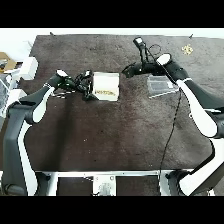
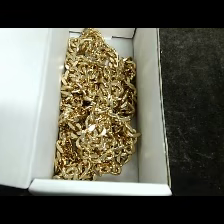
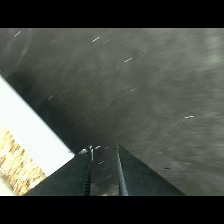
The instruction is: Fold the box and place the chain.
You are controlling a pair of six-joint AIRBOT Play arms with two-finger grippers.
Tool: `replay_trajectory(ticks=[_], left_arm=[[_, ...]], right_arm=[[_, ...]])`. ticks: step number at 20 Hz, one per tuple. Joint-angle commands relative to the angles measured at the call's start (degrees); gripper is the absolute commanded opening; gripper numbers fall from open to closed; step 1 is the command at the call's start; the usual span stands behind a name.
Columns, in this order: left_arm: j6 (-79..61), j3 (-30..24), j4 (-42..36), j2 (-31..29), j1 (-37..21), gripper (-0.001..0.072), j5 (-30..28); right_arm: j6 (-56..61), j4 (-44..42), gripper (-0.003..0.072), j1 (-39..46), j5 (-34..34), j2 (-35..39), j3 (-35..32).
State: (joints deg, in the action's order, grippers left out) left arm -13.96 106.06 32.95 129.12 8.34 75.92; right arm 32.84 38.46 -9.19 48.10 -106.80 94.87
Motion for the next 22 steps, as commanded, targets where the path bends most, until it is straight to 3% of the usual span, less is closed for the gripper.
replay_trajectory(ticks=[1,2,7,12,14,17,18,20,21,22], left_arm=[[0.0,0.0,0.02,0.0,0.02,0.0411,-0.02],[-0.02,0.0,0.0,0.0,0.02,0.0411,-0.04],[-0.02,0.0,0.02,0.0,0.02,0.0411,-0.04],[0.0,0.0,0.02,0.0,0.02,0.0411,-0.04],[-0.02,0.0,0.0,0.0,0.02,0.0411,-0.07],[-0.02,0.0,0.0,0.0,0.02,0.0411,-0.07],[0.0,0.0,0.02,0.0,0.02,0.0411,-0.07],[0.0,0.0,0.02,0.0,0.02,0.0411,-0.09],[0.0,0.0,0.02,0.0,0.02,0.0411,-0.07],[-0.02,0.0,0.02,0.0,0.02,0.0411,-0.07]], right_arm=[[-15.67,-12.22,0.0226,1.6,9.42,-4.0,0.07],[-17.66,-12.94,0.0285,1.6,10.71,-4.31,0.07],[-21.27,-12.57,0.0264,1.66,10.64,-3.61,0.07],[-24.96,-9.33,0.0264,2.56,9.18,2.75,0.07],[-25.18,-9.51,0.0137,2.56,1.07,4.07,0.07],[-25.24,-10.4,0.0138,1.4,-11.21,1.92,0.04],[-26.18,-10.91,0.0138,0.92,-11.65,0.5,0.07],[-29.4,-13.68,0.0148,0.46,-6.91,-2.45,0.07],[-31.43,-15.76,0.0228,0.55,-3.5,-3.74,0.07],[-33.81,-18.38,0.0238,0.83,0.35,-5.01,0.07]])
